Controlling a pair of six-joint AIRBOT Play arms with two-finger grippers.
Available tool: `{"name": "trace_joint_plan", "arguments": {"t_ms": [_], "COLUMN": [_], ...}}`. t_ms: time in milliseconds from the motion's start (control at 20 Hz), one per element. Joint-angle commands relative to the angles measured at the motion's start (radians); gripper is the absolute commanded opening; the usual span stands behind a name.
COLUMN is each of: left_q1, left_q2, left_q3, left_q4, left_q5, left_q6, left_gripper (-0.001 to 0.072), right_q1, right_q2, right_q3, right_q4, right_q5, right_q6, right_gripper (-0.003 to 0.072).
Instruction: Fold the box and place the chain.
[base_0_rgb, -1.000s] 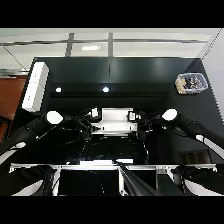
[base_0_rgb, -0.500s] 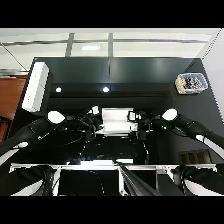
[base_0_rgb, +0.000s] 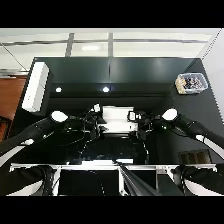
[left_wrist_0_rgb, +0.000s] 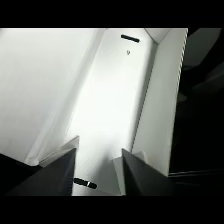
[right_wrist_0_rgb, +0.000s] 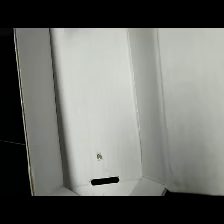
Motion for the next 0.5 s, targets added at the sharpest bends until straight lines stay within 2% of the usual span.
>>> {"name": "trace_joint_plan", "arguments": {"t_ms": [0, 150, 200, 250, 300, 400, 450], "left_q1": [-0.001, -0.001, -0.001, -0.001, -0.001, -0.001, -0.001], "left_q2": [-0.003, -0.003, -0.003, -0.003, -0.003, -0.003, -0.003], "left_q3": [0.001, 0.001, 0.001, 0.001, 0.002, 0.009, 0.011], "left_q4": [-0.009, 0.018, 0.016, 0.018, 0.033, 0.066, 0.063], "left_q5": [-0.003, -0.003, -0.007, -0.011, -0.009, -0.007, -0.007], "left_q6": [0.006, 0.005, 0.006, 0.006, 0.005, 0.005, 0.005], "left_gripper": [0.0432, 0.0393, 0.0449, 0.0457, 0.0411, 0.0186, 0.0206], "right_q1": [0.000, 0.000, 0.000, 0.000, 0.000, 0.000, 0.000], "right_q2": [0.000, 0.000, 0.000, 0.000, 0.000, 0.000, 0.000], "right_q3": [0.000, 0.000, 0.000, 0.000, 0.000, 0.000, 0.000], "right_q4": [0.001, 0.001, 0.001, 0.001, 0.001, 0.001, 0.001], "right_q5": [0.001, 0.001, 0.001, 0.001, 0.001, 0.001, 0.001], "right_q6": [0.001, 0.001, 0.001, 0.001, 0.001, 0.001, 0.001], "right_gripper": [0.0483, 0.0483, 0.0483, 0.0483, 0.0483, 0.0483, 0.0483]}}
